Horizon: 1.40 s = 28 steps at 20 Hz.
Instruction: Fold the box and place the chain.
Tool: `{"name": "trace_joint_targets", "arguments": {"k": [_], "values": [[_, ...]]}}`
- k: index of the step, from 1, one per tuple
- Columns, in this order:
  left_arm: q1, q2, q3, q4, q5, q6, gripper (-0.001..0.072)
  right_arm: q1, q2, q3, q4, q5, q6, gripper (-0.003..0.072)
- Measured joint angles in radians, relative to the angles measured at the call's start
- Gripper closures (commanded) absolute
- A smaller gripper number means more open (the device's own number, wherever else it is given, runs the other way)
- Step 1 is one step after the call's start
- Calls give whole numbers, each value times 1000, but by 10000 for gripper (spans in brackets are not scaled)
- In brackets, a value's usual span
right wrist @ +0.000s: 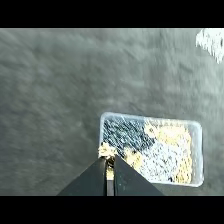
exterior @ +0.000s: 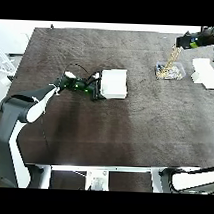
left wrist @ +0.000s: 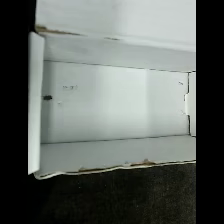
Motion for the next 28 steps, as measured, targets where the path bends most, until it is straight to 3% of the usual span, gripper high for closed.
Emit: {"name": "trace_joint_targets", "arguments": {"k": [14, 28], "values": [[0, 0, 0, 0, 0, 0, 74, 141, 240, 2, -36, -97, -4, 681], [0, 0, 0, 0, 0, 0, 74, 386, 298, 2, -36, -68, -8, 680]]}}
